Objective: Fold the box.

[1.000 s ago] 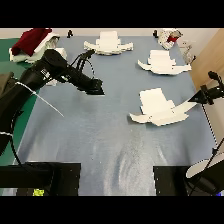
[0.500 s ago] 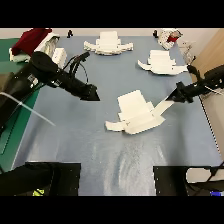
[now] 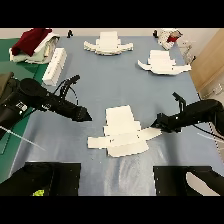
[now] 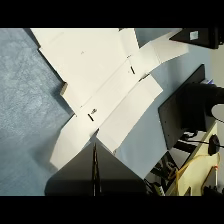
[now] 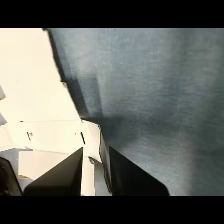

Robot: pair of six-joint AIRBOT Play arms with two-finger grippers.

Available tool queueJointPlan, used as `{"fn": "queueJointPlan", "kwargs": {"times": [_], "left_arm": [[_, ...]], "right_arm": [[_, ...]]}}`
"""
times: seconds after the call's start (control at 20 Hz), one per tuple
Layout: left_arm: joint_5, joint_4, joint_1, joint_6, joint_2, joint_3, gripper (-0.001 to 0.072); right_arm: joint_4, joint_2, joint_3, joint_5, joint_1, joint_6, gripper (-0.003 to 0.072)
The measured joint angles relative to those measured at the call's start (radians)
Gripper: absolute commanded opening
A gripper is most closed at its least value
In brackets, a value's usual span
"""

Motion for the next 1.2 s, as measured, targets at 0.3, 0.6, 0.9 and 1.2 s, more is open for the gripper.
{"fn": "queueJointPlan", "kwargs": {"times": [0.3, 0.6, 0.9, 1.2], "left_arm": [[0.011, -0.003, 0.005, 0.004, 0.011, -0.019, 0.0011], [0.032, -0.007, 0.005, 0.005, 0.013, -0.022, 0.0011], [0.073, -0.012, 0.005, -0.006, 0.013, -0.022, 0.0012], [0.128, -0.006, 0.009, -0.058, 0.002, -0.022, 0.0014]], "right_arm": [[-0.002, -0.072, -0.025, 0.003, 0.032, -0.015, 0.0227], [0.059, -0.177, 0.014, -0.046, 0.074, -0.129, 0.0003], [0.069, -0.187, 0.053, -0.006, 0.130, -0.170, 0.0001], [0.080, 0.008, -0.065, 0.097, 0.137, -0.169, 0.0001]]}}
